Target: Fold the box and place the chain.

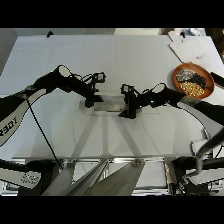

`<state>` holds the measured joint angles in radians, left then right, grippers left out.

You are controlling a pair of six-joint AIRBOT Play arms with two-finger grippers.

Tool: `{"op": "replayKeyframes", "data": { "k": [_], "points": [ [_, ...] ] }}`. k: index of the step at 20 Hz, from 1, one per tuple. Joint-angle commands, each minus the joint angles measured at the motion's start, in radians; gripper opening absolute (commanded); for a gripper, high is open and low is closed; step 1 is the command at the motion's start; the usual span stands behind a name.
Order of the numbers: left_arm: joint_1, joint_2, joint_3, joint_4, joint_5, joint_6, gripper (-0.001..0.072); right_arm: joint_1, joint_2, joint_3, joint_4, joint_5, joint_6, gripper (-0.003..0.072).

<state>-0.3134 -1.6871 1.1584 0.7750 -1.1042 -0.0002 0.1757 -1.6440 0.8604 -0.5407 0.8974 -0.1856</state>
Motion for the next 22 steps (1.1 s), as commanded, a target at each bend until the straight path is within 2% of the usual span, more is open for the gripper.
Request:
{"op": "replayKeyframes", "data": {
  "k": [1,10,11,14,22],
  "points": [
    [0.000,0.000,0.000,0.000,0.001,0.000,0.0014,0.000,0.000,-0.001,-0.005,0.003,0.001,0.0695],
    [0.000,0.000,0.000,0.000,0.001,0.000,0.0014,0.000,0.000,-0.001,-0.005,0.004,0.001,0.0693],
    [0.000,0.000,0.000,0.000,0.001,0.000,0.0014,0.000,0.000,-0.001,-0.004,0.003,0.000,0.0677],
    [0.000,0.000,0.000,0.000,0.001,0.000,0.0014,0.000,0.000,-0.001,-0.005,0.003,0.000,0.0500],
    [0.000,0.000,0.000,0.000,0.001,0.000,0.0014,0.000,0.000,-0.001,-0.005,0.003,0.000,0.0502]
  ]
}}
